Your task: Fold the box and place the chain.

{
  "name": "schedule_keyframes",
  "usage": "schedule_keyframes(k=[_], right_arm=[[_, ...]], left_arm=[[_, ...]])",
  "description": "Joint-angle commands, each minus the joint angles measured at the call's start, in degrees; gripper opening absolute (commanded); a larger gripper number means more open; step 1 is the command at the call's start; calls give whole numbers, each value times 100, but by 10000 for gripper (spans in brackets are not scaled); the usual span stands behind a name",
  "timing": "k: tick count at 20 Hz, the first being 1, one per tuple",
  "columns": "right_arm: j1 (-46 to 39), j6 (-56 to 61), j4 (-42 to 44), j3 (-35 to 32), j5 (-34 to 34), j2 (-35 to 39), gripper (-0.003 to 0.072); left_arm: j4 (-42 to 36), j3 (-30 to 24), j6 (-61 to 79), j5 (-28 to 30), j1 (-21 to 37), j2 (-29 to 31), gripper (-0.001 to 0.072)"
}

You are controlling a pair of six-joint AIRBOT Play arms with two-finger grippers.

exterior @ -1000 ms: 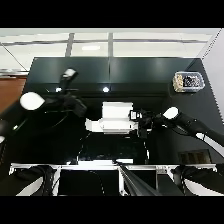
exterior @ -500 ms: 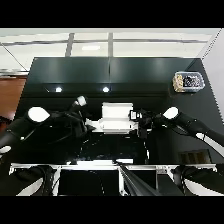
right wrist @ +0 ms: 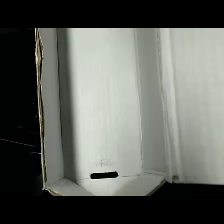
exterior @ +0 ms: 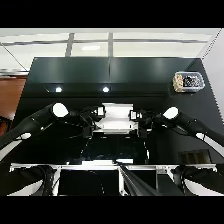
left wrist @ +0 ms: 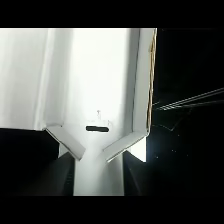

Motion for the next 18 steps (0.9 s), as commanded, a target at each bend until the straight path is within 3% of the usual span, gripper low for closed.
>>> schedule_keyframes(k=[1, 5, 6, 10, 15, 16, 17, 18], right_arm=[[7, 0, 2, 2, 2, -2, 135], [7, 0, 2, 2, 2, -2, 135], [7, 0, 2, 2, 2, -2, 136], [7, 0, 2, 2, 2, -2, 135], [7, 0, 2, 2, 2, -2, 135], [7, 0, 2, 2, 2, -2, 135], [7, 0, 2, 2, 2, -2, 135], [7, 0, 2, 2, 2, -2, 135]], left_arm=[[-256, 46, 44, 98, -44, -127, 334], [-1128, 46, 33, 127, -57, -262, 329], [-1303, 46, 33, 153, -76, -330, 252], [-1816, 46, 44, 146, -101, -584, 241], [-1840, 46, 151, 184, -221, -623, 220], [-1803, 46, 151, 254, -221, -623, 240], [-1803, 46, 153, 306, -221, -623, 405], [-1792, 46, 153, 317, -216, -621, 446]])
